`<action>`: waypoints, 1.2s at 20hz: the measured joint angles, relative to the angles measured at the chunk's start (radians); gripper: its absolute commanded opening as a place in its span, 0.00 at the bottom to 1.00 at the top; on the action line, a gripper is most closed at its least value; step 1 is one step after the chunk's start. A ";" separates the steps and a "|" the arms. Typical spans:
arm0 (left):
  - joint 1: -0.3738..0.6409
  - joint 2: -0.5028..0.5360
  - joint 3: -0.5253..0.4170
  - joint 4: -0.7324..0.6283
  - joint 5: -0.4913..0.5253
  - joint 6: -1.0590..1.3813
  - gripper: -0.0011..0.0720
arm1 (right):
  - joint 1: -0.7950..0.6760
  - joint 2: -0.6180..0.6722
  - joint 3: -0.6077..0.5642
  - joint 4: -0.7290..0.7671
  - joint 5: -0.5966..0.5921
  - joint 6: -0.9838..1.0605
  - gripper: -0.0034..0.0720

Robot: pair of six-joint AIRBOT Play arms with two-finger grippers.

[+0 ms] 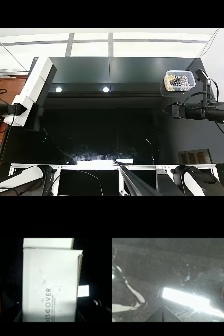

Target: Fold the box and place the chain.

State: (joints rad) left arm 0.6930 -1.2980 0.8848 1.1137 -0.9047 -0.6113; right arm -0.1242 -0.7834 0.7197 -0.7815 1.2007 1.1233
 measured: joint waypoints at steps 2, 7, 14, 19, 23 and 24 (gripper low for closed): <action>-0.001 -0.012 0.001 -0.002 0.008 0.003 0.27 | 0.000 0.000 0.000 0.002 -0.001 0.000 0.06; -0.002 -0.021 0.002 -0.006 0.037 0.004 0.99 | 0.000 0.000 0.000 0.003 0.000 0.016 0.06; -0.018 0.085 0.076 0.003 -0.043 -0.098 0.99 | 0.000 0.000 0.007 0.009 0.009 0.010 0.06; -0.103 0.271 0.174 0.002 -0.184 -0.295 0.18 | 0.030 0.001 0.154 0.043 0.107 0.033 0.06; -0.250 0.414 0.206 -0.013 -0.241 -0.467 0.05 | 0.110 0.007 0.313 -0.069 0.151 0.086 0.06; -0.300 0.448 0.206 -0.017 -0.253 -0.518 0.05 | 0.125 0.010 0.334 -0.112 0.157 0.099 0.05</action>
